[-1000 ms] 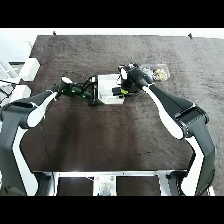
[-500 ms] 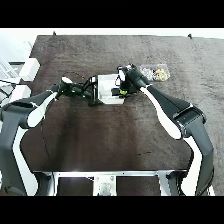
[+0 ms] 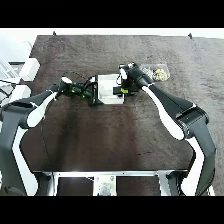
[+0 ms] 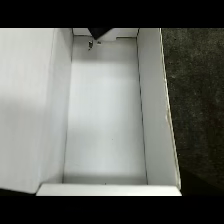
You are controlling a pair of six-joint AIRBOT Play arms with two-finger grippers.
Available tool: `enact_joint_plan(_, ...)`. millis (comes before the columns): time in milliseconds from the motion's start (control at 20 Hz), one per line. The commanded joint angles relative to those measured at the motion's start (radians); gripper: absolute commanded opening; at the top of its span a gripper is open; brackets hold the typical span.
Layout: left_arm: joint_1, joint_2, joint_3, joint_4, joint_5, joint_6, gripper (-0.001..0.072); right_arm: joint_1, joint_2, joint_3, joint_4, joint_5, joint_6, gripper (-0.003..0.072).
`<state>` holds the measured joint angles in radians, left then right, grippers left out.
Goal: Fold the box and place the chain.
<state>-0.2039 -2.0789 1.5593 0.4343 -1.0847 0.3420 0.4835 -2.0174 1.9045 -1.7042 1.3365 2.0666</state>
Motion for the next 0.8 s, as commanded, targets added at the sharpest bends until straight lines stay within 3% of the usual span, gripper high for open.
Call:
enact_joint_plan(0, 0.0, 0.0, 0.0, -0.001, 0.003, -0.001, 0.0528, 0.0, 0.032, 0.003, 0.002, -0.017, 0.001, 0.0461)
enact_joint_plan(550, 0.0, 0.0, 0.0, 0.0, 0.003, -0.001, 0.0528, 0.0, 0.09, 0.005, 0.015, -0.02, -0.054, 0.0458)
enact_joint_plan(750, 0.0, 0.0, 0.0, -0.001, 0.003, -0.001, 0.0528, 0.014, 0.179, 0.005, 0.023, -0.063, -0.121, 0.0459)
